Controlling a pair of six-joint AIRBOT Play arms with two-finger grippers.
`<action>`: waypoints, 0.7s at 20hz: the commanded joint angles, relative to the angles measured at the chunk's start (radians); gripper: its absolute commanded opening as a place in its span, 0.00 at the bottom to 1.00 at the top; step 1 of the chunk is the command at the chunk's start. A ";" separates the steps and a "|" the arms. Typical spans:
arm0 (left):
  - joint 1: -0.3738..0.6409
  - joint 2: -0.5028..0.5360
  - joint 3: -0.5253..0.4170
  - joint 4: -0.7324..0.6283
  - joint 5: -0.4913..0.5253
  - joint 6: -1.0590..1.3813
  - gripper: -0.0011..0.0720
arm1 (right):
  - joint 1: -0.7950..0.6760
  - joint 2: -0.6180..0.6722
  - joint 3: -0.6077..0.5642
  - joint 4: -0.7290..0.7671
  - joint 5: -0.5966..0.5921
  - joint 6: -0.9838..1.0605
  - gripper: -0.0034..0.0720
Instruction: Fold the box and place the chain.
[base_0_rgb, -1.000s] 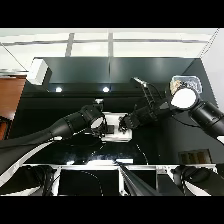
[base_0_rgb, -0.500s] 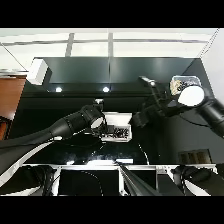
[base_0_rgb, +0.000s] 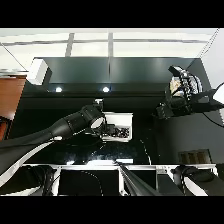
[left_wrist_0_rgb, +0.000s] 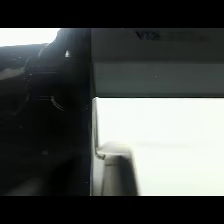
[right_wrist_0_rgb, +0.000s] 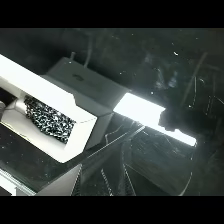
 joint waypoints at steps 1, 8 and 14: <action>0.000 0.018 0.011 0.002 -0.029 -0.023 0.99 | -0.012 0.009 0.002 0.000 0.002 0.002 0.47; 0.012 0.281 -0.023 0.328 -0.163 0.280 0.98 | -0.012 0.009 0.001 -0.001 0.002 0.003 0.47; 0.488 0.526 -0.349 0.035 0.039 0.612 0.98 | -0.012 0.009 0.001 -0.003 0.000 0.035 0.47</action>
